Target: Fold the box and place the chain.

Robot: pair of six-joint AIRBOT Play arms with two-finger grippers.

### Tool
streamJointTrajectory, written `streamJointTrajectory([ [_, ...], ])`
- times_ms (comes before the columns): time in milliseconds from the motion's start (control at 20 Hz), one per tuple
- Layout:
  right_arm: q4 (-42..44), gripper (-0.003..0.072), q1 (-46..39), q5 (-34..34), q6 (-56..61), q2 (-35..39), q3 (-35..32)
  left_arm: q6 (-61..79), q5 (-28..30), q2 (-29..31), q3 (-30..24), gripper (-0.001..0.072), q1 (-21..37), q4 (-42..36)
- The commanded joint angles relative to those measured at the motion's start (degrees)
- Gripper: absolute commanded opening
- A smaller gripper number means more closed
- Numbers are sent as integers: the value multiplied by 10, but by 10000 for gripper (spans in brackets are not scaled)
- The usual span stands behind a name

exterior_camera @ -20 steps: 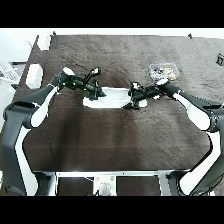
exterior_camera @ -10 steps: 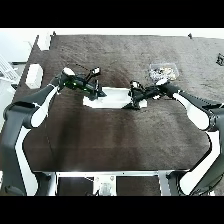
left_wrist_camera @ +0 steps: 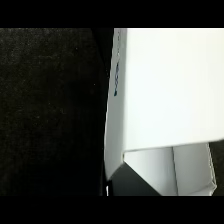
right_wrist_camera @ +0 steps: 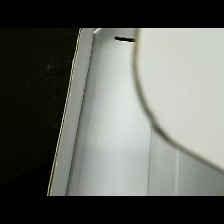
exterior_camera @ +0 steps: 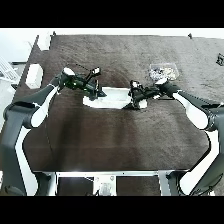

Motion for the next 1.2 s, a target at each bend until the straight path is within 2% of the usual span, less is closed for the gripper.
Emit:
streamJointTrajectory([
  [0, 3, 649, 0, -11, -3, -7, 17, 0, -1, 0, 0, 22, 1, 0],
  [200, -2, 649, 1, 29, 2, -27, 45, 0, -1, 0, 0, 22, 0, 0],
  [650, -2, 645, 0, 29, 1, -28, 45, 0, 0, 0, 0, 22, 0, 0],
  [800, -3, 592, 0, 31, 1, -28, 45, 0, 0, 0, 0, 22, 0, 0],
  [1150, -4, 593, 0, 32, 1, -28, 45, 0, 3, 0, 0, 22, 0, 0],
])
